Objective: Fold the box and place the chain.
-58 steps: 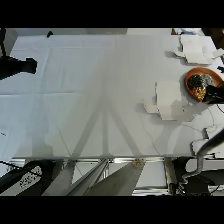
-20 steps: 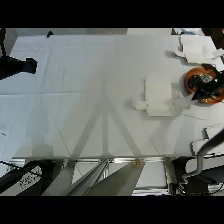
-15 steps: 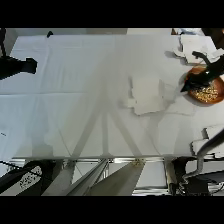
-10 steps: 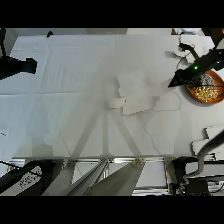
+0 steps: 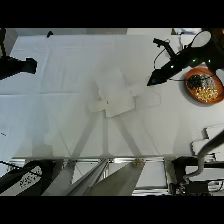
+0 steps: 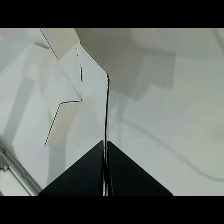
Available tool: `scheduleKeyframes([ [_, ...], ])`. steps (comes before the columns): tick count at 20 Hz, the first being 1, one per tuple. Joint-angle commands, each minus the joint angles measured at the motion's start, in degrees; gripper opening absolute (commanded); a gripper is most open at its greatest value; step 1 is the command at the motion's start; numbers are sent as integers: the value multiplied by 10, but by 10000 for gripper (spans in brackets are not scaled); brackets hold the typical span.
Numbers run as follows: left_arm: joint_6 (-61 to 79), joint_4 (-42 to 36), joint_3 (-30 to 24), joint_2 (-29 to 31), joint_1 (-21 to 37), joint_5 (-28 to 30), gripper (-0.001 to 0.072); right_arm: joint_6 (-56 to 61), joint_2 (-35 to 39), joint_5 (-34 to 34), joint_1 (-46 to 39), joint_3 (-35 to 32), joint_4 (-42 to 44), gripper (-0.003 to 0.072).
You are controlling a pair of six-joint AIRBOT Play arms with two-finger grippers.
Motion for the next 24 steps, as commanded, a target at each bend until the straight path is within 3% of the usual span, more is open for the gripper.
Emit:
scheduleKeyframes([
  [1, 0, 0, 0, 0, 0, 0, 695, -17, 2, -47, 8, 0, 42, 6],
  [6, 0, 0, 0, 0, 0, 0, 695, -96, 42, -152, 25, -39, 34, 7],
  [13, 0, 0, 0, 0, 0, 0, 695, -120, 240, -458, 22, -355, -13, 8],
  [17, 0, 0, 0, 0, 0, 0, 695, -123, 270, -594, 22, -488, 20, 8],
  [20, 0, 0, 0, 0, 0, 0, 695, -124, 269, -671, 22, -545, 31, 6],
  [24, 0, 0, 0, 0, 0, 0, 695, -124, 269, -688, 22, -558, 36, 6],
])
